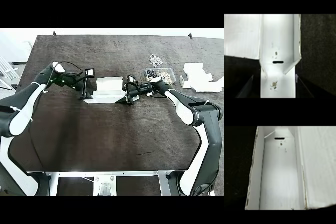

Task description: Fold the box and place the chain.

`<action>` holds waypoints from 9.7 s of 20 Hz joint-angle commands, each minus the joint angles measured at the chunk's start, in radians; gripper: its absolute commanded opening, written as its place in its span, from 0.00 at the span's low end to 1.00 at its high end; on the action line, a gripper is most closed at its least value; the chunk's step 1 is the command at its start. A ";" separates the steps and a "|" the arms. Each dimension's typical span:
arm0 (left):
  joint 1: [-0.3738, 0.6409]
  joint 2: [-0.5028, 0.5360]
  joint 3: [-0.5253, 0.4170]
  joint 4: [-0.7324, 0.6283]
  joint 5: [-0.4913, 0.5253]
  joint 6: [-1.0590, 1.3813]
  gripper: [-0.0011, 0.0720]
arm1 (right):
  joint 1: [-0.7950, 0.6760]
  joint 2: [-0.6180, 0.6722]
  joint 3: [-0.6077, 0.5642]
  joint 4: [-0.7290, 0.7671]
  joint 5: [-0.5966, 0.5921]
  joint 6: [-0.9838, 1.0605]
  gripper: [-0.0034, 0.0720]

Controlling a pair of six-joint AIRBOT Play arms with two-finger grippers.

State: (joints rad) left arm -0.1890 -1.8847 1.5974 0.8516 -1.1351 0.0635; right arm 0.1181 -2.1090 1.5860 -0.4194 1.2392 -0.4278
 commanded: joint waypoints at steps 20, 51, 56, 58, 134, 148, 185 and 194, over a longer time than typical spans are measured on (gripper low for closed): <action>-0.035 -0.017 0.000 0.018 0.027 -0.037 0.56 | 0.001 0.000 0.000 0.000 0.000 0.000 0.82; -0.068 -0.048 -0.013 -0.113 0.057 0.025 0.68 | 0.001 0.000 0.000 0.000 0.000 0.000 0.82; -0.068 -0.077 -0.013 -0.134 0.065 0.055 0.68 | 0.001 0.000 0.000 0.000 0.000 0.000 0.81; -0.068 -0.077 -0.013 -0.153 0.065 0.071 0.69 | 0.001 0.000 0.000 0.000 0.000 0.000 0.82; 0.073 0.140 -0.484 -0.383 0.330 -0.848 0.04 | 0.001 0.000 0.000 0.000 0.000 0.000 0.82; 0.127 0.167 -0.385 -0.283 0.179 -0.895 0.04 | 0.001 0.000 0.000 0.001 0.000 0.000 0.82; 0.110 0.090 -0.371 -0.426 0.157 -0.814 0.04 | 0.001 0.000 0.000 0.000 0.000 0.000 0.82; 0.109 0.090 -0.344 -0.478 0.126 -0.813 0.04 | 0.001 0.000 0.000 0.000 0.000 0.000 0.82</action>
State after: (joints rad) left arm -0.0803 -1.7958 1.2499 0.3965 -0.9989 -0.7509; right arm 0.1188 -2.1094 1.5856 -0.4191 1.2392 -0.4274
